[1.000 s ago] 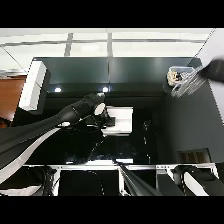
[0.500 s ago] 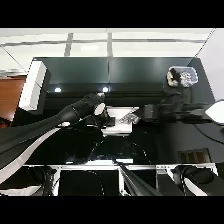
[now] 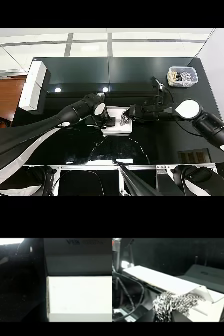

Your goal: Fold the box and place the chain.

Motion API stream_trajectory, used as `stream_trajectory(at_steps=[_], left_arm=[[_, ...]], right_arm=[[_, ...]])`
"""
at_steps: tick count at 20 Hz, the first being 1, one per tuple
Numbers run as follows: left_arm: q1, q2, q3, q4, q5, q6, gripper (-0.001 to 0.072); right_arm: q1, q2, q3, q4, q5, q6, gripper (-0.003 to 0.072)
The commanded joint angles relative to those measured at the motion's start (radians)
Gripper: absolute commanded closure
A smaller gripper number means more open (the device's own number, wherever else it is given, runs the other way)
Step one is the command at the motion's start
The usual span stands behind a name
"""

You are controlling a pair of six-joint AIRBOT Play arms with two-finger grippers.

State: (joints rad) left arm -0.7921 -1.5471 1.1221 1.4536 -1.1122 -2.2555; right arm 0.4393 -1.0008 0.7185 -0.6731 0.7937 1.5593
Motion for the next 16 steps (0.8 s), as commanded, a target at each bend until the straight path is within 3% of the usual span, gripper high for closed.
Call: stream_trajectory(at_steps=[1,2,4,9,15,16], left_arm=[[0.001,0.000,0.000,0.000,0.000,0.000,0.0683],[0.001,0.000,0.000,0.000,0.000,0.000,0.0683],[0.001,0.000,0.000,0.000,0.002,0.000,0.0683],[0.001,0.000,0.000,0.000,0.012,0.000,0.0683],[0.001,0.000,0.005,-0.006,-0.007,0.007,0.0678],[-0.002,0.003,0.018,-0.007,-0.032,0.003,0.0563]], right_arm=[[0.004,-0.013,-0.001,-0.013,-0.009,-0.001,0.0586],[0.004,-0.013,-0.001,-0.013,-0.005,-0.001,0.0400],[-0.005,-0.010,0.006,-0.056,0.019,-0.008,0.0405],[-0.139,0.022,0.079,-0.270,0.234,-0.008,0.0406],[-0.175,0.055,0.079,-0.326,0.265,-0.039,0.0406],[-0.175,0.055,0.079,-0.322,0.265,-0.046,0.0406]])
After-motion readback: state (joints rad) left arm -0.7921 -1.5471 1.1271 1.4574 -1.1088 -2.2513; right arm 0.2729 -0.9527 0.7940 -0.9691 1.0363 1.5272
